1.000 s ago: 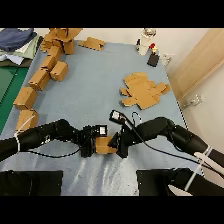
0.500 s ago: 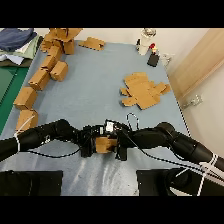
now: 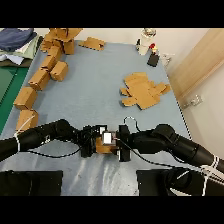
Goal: Fold the box.
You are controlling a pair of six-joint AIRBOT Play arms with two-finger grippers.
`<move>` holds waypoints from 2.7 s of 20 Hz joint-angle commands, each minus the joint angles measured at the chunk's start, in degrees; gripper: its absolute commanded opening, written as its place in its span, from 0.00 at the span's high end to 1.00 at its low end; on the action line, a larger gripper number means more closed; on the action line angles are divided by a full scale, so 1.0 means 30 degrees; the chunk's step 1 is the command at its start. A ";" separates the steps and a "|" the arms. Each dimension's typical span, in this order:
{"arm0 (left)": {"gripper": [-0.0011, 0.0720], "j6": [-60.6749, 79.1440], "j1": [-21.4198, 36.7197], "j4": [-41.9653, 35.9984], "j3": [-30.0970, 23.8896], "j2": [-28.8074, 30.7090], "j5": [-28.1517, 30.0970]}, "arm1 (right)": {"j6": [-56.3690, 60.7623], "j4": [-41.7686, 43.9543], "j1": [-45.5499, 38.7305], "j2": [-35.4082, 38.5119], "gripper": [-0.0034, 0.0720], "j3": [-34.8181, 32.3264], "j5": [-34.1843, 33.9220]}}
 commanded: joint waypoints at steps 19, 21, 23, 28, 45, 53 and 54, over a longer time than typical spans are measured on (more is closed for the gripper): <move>0.35 0.0007 0.0000 0.0000 0.0015 0.0015 -0.0007 | 0.5362 -0.6951 0.3563 0.0692 0.74 -0.0029 0.1064; 0.35 0.0007 0.0000 0.0000 0.0015 0.0015 0.0000 | 0.5362 -0.6936 0.3563 0.0831 0.74 -0.0029 0.1071; 0.35 0.0007 0.0000 0.0000 0.0015 0.0015 0.0000 | 0.5362 -0.6936 0.3563 0.0903 0.74 -0.0029 0.1071; 0.35 0.0007 0.0000 0.0000 0.0015 0.0015 0.0007 | 0.5355 -0.6659 0.3563 0.0459 0.74 -0.0036 0.1064; 0.35 0.0007 0.0000 0.0000 0.0015 0.0015 0.0000 | 2.1165 -0.1938 0.3526 0.5450 0.95 -0.1537 -0.2980; 0.35 0.0007 0.0000 0.0000 0.0015 0.0015 0.0000 | 3.1496 0.3723 0.3541 0.6142 0.95 -0.8641 1.4921; 0.35 0.0007 0.0000 0.0000 0.0015 0.0015 0.0000 | 3.1846 0.3723 0.3526 0.5836 0.95 -0.8699 1.5752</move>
